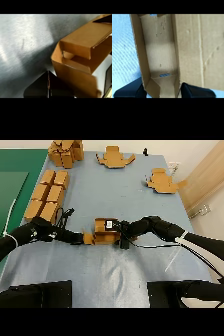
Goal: Fold the box.
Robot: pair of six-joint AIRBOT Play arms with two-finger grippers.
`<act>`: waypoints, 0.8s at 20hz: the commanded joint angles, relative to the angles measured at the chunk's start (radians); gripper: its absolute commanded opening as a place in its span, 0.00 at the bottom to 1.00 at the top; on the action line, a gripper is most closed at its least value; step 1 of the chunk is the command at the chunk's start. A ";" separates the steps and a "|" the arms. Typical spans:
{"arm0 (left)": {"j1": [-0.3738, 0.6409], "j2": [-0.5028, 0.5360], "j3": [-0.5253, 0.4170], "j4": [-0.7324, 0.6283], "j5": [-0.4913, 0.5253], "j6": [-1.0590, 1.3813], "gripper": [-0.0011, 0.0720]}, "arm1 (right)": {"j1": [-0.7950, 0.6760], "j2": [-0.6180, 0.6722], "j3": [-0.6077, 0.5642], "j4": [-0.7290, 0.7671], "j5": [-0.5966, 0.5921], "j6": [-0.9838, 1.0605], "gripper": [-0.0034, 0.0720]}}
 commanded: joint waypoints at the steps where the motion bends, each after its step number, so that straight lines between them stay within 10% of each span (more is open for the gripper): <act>1: -0.008 -0.016 0.008 -0.185 -0.068 0.191 0.04 | 0.000 0.000 0.001 0.000 0.000 0.001 0.05; 8: 0.017 0.027 0.016 -0.303 -0.166 0.379 0.04 | 0.000 0.000 0.001 0.000 -0.001 0.001 0.05; 9: 0.017 0.027 0.016 -0.303 -0.165 0.379 0.10 | 0.000 0.000 0.001 0.000 0.000 0.000 0.05; 10: 0.017 0.027 0.016 -0.303 -0.159 0.375 0.47 | 0.000 0.000 0.001 0.000 0.000 0.000 0.05; 11: 0.017 0.027 0.016 -0.301 -0.146 0.348 0.59 | 0.000 0.000 0.001 0.000 0.000 0.000 0.05; 16: -0.045 0.027 0.025 -0.200 -0.053 0.139 0.74 | 0.000 0.000 0.001 0.000 0.000 0.001 0.05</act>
